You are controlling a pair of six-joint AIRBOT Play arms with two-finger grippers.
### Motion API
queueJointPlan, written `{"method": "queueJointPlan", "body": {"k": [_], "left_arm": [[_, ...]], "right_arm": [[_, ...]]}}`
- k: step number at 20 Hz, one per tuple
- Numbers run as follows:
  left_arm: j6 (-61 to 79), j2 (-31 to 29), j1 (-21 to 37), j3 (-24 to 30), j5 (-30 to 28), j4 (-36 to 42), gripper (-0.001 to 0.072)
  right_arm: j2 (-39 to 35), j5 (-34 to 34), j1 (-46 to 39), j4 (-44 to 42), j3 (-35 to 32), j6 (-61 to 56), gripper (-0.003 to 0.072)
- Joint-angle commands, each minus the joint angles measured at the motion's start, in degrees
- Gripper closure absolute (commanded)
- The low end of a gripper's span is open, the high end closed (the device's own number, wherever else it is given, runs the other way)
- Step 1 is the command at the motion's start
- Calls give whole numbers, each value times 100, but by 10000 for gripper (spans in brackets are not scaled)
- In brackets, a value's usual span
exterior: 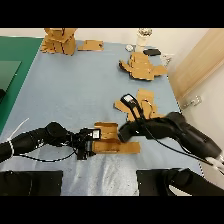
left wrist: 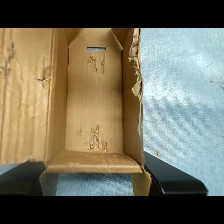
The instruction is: Fold the box.
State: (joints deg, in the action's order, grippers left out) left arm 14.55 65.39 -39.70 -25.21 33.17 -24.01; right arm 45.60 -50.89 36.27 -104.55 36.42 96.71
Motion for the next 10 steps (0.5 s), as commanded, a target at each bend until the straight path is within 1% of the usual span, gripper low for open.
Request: {"method": "queueJointPlan", "body": {"k": [1, 2, 3, 4, 5, 6, 8, 10], "left_arm": [[0, 4, 4, 2, 0, 0, 109], [0, 4, 4, 2, 0, 0, 110], [0, 4, 4, 2, 0, 0, 110], [2, 4, 4, 2, 0, 0, 110], [0, 4, 4, 2, 0, 0, 110], [0, 4, 4, 2, 0, 0, 110], [0, 4, 4, 2, -2, 0, 110], [0, 4, 4, 2, 0, 0, 110]], "right_arm": [[-1027, -1600, 127, -160, -361, 981, 681], [-1246, -1818, 212, -520, -597, 1495, 669], [-1408, -1869, 289, -640, -868, 1759, 466], [-1491, -1779, 339, -505, -1104, 1915, 239], [-1495, -1600, 365, -212, -1316, 2068, 128], [-1460, -1340, 363, 79, -1467, 2146, 97], [-1263, -750, 361, 549, -1569, 2144, 97], [-1001, -179, 363, 535, -1543, 2144, 97]]}}
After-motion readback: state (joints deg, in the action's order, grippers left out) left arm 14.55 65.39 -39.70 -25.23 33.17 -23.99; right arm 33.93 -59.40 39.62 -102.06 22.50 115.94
